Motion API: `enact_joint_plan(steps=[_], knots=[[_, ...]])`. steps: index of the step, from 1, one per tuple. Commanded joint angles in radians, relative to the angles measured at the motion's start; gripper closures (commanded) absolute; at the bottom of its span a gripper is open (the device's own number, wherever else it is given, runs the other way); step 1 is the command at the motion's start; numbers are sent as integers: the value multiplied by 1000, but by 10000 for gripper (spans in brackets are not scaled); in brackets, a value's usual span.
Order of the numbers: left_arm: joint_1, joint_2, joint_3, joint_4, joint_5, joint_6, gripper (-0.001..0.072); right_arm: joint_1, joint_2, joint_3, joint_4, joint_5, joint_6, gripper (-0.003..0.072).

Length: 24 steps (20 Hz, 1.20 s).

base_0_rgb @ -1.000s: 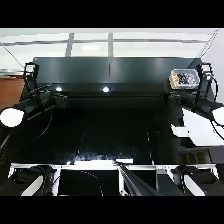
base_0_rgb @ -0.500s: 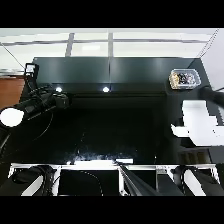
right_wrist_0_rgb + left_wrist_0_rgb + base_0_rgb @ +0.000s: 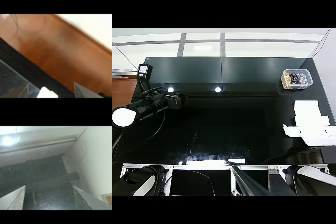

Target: Fold the box and place the chain.

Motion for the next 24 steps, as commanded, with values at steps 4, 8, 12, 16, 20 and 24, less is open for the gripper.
enact_joint_plan(steps=[4,8,12,16,20,24], knots=[[-2,-1,0,0,0,2,5,-50,-328,238,109,251,-237,20],[-2,-3,0,0,1,2,5,-77,-418,272,283,401,-381,21],[-2,-13,0,0,-7,2,5,-98,-459,272,307,533,-425,27],[-2,-14,0,0,-7,2,5,-107,-459,272,366,591,-443,28],[-2,-14,0,0,-8,2,5,-107,-451,271,361,608,-440,29],[-2,-14,0,0,-9,2,5,-106,-423,260,286,600,-424,62]])
